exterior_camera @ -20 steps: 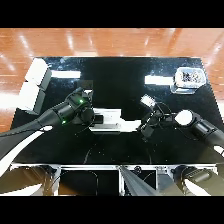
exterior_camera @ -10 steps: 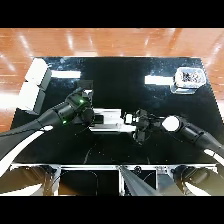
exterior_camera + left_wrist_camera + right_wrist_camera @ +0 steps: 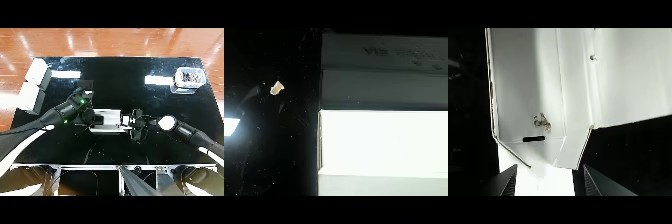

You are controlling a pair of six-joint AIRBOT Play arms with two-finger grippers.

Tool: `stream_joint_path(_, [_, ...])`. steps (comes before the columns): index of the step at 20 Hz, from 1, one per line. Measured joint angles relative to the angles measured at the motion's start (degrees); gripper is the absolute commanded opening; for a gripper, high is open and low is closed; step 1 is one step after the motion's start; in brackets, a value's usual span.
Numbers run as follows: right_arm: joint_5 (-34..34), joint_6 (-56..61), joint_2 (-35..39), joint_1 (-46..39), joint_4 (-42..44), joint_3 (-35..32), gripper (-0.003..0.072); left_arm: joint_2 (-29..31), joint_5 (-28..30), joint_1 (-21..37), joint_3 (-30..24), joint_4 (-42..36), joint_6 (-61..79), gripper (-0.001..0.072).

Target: Fold the box and place the chain.

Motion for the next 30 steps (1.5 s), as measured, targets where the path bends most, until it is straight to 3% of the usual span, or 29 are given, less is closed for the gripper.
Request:
stream_joint_path(6, [-0.2,-1.3,-1.2,0.1,1.9,0.0,0.0479,-0.3,0.0,0.0,0.0,0.0,0.0,0.0027])
stream_joint_path(7, [-0.3,-1.7,-1.5,0.1,2.3,0.0,0.0431,-0.3,0.0,0.0,0.0,0.0,0.0,0.0027])
stream_joint_path(8, [-0.2,-2.2,-1.7,0.1,2.8,0.0,0.0242,-0.3,0.0,0.0,0.0,0.0,0.0,0.0027])
stream_joint_path(9, [-0.3,-2.8,-1.9,0.1,3.6,0.1,0.0202,-0.3,0.0,0.0,0.0,0.0,0.0,0.0027])
stream_joint_path(20, [-0.6,-7.1,-2.3,0.7,10.6,0.2,0.0204,-0.3,-0.6,0.0,0.0,-0.1,0.1,0.0027])
stream_joint_path(30, [-5.9,-7.6,-4.0,5.6,13.9,0.2,0.0204,-0.3,-1.0,0.0,0.0,-0.4,0.1,0.0027])
